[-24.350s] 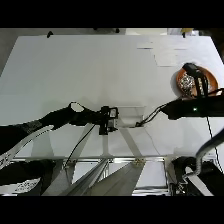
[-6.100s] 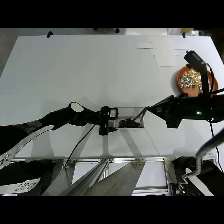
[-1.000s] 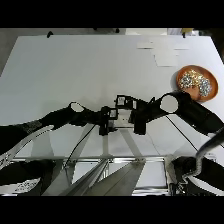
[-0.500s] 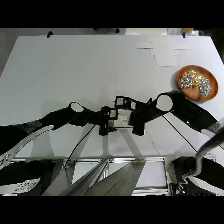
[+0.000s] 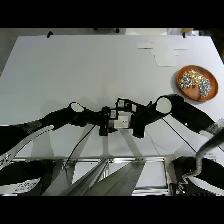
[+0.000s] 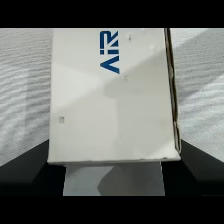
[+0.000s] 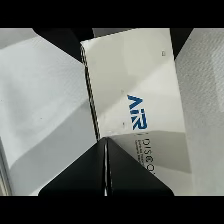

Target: Fold the box and place the chain.

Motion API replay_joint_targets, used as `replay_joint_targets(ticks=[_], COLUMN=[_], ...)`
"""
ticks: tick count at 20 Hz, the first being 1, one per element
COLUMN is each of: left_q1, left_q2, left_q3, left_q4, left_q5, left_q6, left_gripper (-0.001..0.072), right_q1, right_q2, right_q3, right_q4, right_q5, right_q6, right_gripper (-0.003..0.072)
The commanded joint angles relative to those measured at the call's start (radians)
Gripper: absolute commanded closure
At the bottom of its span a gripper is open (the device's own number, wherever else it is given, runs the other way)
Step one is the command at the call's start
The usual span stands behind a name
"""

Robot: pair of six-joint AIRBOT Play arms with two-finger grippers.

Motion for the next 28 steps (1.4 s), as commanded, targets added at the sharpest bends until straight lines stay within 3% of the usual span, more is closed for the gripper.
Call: replay_joint_targets(ticks=[1,11,15,18,22,23,28], left_q1=[0.001,0.001,0.001,0.001,0.001,0.001,0.001], left_q2=[0.000,0.000,0.000,0.000,0.000,0.000,0.000], left_q3=[0.001,0.001,0.001,0.001,0.001,0.001,0.001], left_q4=[-0.001,-0.001,-0.001,-0.001,-0.001,-0.001,-0.001], left_q5=[0.001,0.001,0.001,0.001,0.001,0.001,0.001], left_q6=[-0.001,-0.001,-0.001,-0.001,-0.001,-0.001,-0.001], left_gripper=[0.0502,0.0502,0.0502,0.0502,0.0502,0.0502,0.0502], right_q1=[0.000,0.000,-0.038,-0.158,-0.420,-0.480,-0.672], right_q2=[-0.002,0.013,0.186,0.341,0.390,0.388,0.380], right_q3=[-0.011,-0.010,-0.008,-0.008,-0.013,-0.019,-0.035], right_q4=[0.005,-0.008,-0.026,-0.133,-0.177,-0.190,-0.220], right_q5=[-0.034,-0.059,-0.091,0.001,0.355,0.389,0.325], right_q6=[-0.002,0.000,0.075,0.296,0.619,0.650,0.770], right_gripper=[0.0669,0.0669,0.0668,0.0668,0.0669,0.0669,0.0669])
